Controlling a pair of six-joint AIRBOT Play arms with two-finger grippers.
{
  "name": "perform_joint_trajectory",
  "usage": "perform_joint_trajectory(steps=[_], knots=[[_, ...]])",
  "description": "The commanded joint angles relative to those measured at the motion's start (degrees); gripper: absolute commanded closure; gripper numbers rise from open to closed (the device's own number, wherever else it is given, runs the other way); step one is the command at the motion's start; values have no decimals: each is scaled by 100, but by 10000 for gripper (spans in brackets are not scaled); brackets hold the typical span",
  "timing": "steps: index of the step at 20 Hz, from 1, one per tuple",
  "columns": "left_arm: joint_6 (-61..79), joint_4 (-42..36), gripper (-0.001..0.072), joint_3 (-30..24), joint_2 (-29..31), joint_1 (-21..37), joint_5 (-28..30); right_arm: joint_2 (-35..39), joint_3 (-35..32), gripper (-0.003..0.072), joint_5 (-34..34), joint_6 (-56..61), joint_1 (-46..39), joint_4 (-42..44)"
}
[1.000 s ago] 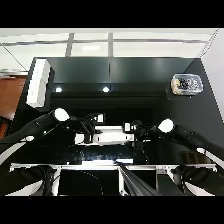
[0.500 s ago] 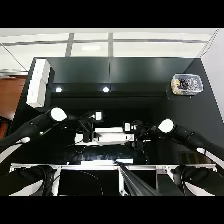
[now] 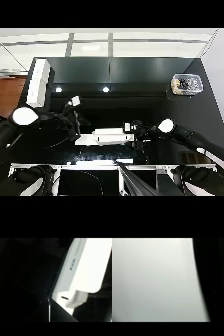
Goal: Fold the box and place the chain.
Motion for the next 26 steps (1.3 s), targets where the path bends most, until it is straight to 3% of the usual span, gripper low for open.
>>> perform_joint_trajectory(steps=[1, 4, 7, 10, 13, 17, 26], knots=[[-1644, 127, 683, -74, 407, 127, -949, -4, -4, 323, 2, 2, 4, 0], [-2175, 39, 683, -442, 398, -201, -973, -4, -4, 323, 2, 2, 7, 0], [-2188, -1300, 683, -793, 273, -490, -487, -4, -4, 323, 2, 2, 7, 0], [-1661, -2492, 682, -999, 52, -892, 1172, -4, -4, 323, 2, 2, 4, 0], [-1213, -3064, 682, -992, -391, -1351, 3042, -4, -4, 323, 2, 2, 7, 0], [-1008, -2944, 683, -990, -1117, -1414, 4006, -4, -4, 323, 2, 2, 7, 0], [-1010, -2664, 682, -990, -1519, -1438, 3381, -4, -4, 323, 2, 2, 4, 0]])
